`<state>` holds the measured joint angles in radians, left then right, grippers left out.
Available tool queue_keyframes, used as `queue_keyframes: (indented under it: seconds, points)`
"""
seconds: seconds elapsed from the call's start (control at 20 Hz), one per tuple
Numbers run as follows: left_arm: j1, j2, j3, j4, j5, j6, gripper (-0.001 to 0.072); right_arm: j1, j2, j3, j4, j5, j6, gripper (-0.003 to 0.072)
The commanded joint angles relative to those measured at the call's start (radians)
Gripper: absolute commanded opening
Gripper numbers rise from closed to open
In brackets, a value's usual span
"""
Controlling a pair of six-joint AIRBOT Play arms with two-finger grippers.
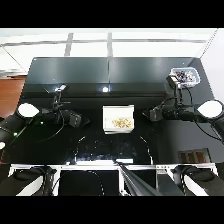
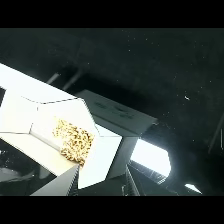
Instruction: Fold the box and place the chain.
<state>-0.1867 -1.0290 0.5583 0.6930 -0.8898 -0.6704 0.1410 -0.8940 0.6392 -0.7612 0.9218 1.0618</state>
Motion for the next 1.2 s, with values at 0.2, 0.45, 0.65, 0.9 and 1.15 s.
queue_keyframes:
  seconds: [0.2, 0.45, 0.65, 0.9, 1.15]
  points:
    - [-0.1, -0.061, 0.0, -0.16, -0.008, 0.868, 0.0713, -0.001, 0.0, 0.0, 0.002, -0.002, 0.008, 0.0336]
    - [-0.095, -0.147, 0.002, -0.151, 0.028, 0.962, 0.0713, -0.001, 0.0, 0.0, 0.002, -0.002, 0.008, 0.0335]
    - [-0.106, -0.232, 0.042, -0.138, 0.042, 0.962, 0.0713, -0.001, 0.0, 0.0, 0.005, -0.006, 0.008, 0.0336]
    - [-0.171, -0.303, 0.101, -0.133, 0.074, 0.962, 0.0713, -0.001, 0.0, 0.0, 0.005, -0.006, 0.008, 0.0336]
    - [-0.204, -0.363, 0.167, -0.136, 0.042, 0.954, 0.0713, -0.001, 0.0, 0.0, 0.005, -0.006, 0.008, 0.0335]
